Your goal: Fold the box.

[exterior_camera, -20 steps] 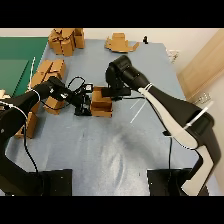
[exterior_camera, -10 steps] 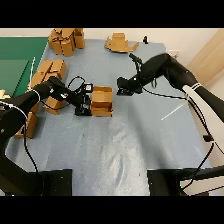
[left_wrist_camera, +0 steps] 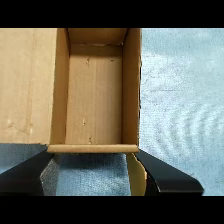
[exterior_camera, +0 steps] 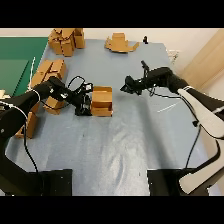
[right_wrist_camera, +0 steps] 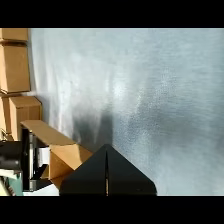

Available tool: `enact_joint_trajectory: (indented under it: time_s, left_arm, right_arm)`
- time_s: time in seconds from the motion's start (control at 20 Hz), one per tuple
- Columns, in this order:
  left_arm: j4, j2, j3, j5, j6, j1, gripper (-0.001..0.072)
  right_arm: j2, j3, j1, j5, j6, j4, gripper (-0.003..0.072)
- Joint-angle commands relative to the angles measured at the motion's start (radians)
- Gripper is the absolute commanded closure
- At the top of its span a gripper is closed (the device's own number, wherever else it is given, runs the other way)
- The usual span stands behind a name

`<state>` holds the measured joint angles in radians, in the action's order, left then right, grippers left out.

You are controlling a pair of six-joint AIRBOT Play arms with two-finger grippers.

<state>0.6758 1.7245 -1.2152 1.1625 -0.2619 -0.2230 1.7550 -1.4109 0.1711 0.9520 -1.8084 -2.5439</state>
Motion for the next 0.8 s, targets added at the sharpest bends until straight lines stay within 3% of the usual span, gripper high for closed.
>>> enact_joint_trajectory:
  time_s: [0.0,0.3,0.55,0.7,0.75]
  left_arm:
    - [0.001,0.0,0.0,0.0,0.002,0.0,0.0187]
    - [0.001,0.0,0.0,-0.001,0.002,0.0,0.0186]
    - [0.001,0.0,0.0,-0.001,0.002,0.0,0.0187]
    - [0.001,0.0,0.0,0.0,0.002,0.0,0.0187]
    - [0.001,0.0,0.0,0.0,0.003,0.0,0.0187]
  right_arm:
    - [0.137,-0.11,0.029,0.122,-0.062,-0.087,0.0681]
    - [0.211,-0.29,0.113,0.324,-0.286,-0.113,0.0681]
    - [0.188,-0.302,0.117,0.548,-0.563,-0.113,0.0678]
    - [0.184,-0.302,0.118,0.552,-0.624,-0.081,0.0612]
    - [0.179,-0.302,0.118,0.552,-0.623,-0.062,0.0533]
